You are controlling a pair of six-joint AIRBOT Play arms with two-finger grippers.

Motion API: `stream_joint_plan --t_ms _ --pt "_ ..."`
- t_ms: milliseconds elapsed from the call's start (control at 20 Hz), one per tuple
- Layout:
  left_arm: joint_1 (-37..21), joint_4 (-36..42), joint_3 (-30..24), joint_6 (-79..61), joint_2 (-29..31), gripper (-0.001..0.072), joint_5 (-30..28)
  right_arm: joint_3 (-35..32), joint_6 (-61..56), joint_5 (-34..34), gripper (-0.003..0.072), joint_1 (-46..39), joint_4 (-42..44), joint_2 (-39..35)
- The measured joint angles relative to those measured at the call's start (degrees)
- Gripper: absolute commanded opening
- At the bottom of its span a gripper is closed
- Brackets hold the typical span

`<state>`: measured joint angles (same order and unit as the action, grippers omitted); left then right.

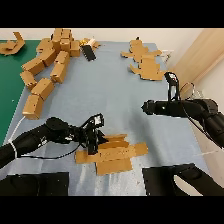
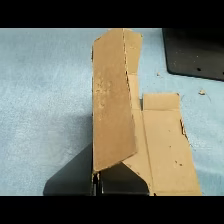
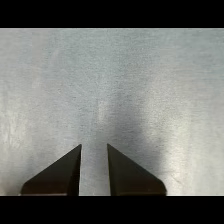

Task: Fold the box.

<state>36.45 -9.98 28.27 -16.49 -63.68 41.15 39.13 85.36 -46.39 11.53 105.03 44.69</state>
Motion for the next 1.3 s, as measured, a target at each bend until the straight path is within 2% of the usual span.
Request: stream_joint_plan --t_ms 350,1300 --pt "1.0 -3.2 -0.5 0.9 0.0 0.0013 2.1 0.0 1.3 0.0 0.0223 0.0 0.0 0.0" --pt "2.0 -6.9 -0.5 1.7 1.7 0.0013 -0.9 0.0 1.7 -0.6 0.0222 0.0 0.0 0.0"
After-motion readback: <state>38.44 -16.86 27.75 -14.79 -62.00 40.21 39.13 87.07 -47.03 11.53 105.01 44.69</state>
